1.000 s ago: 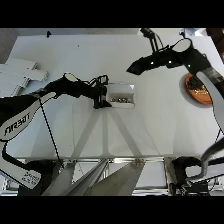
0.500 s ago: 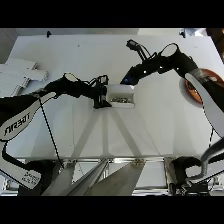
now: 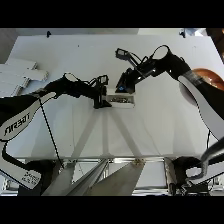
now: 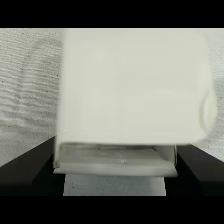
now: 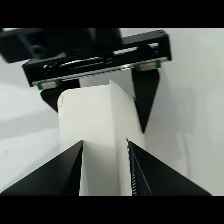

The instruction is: Fold the box and place the chain.

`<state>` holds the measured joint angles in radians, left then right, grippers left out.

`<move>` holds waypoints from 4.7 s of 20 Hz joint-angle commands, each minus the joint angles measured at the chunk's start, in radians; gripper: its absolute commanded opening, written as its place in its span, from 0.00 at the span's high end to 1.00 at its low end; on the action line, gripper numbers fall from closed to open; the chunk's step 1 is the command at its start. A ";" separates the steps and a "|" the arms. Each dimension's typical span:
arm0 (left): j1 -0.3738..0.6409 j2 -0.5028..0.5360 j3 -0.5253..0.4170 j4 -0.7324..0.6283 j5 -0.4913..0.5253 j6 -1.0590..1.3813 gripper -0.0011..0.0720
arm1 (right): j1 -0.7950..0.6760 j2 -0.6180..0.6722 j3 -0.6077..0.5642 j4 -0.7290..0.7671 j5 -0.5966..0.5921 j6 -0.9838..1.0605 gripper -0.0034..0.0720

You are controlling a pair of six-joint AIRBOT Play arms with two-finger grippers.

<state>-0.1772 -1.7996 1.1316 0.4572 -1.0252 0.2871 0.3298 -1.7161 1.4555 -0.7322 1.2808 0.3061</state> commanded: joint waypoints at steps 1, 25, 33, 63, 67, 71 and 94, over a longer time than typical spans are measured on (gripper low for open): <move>0.001 0.000 0.000 0.000 0.000 0.000 0.60 | 0.025 0.001 0.001 -0.079 0.034 -0.109 0.53; 0.001 0.000 0.000 0.000 0.000 0.000 0.60 | 0.086 0.060 0.000 -0.322 -0.139 -0.017 0.73; 0.001 0.000 0.000 0.000 0.000 0.000 0.60 | 0.141 0.058 0.000 -0.322 -0.084 0.006 0.84; 0.001 0.000 0.000 0.000 0.000 0.000 0.60 | 0.169 0.051 -0.036 -0.361 0.010 0.090 0.64; 0.001 0.000 0.000 0.000 0.000 0.000 0.60 | 0.169 0.088 -0.036 -0.370 0.010 0.090 0.50; 0.001 0.000 0.000 0.000 0.000 0.000 0.60 | 0.157 0.135 -0.035 -0.352 -0.008 0.200 0.51; 0.001 0.000 0.000 0.000 0.000 0.000 0.60 | 0.074 -0.027 -0.165 0.159 -0.080 0.452 0.94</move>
<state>-0.1772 -1.8004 1.1313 0.4572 -1.0237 0.2878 0.4026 -1.7462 1.2930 -0.6201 1.1912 0.7643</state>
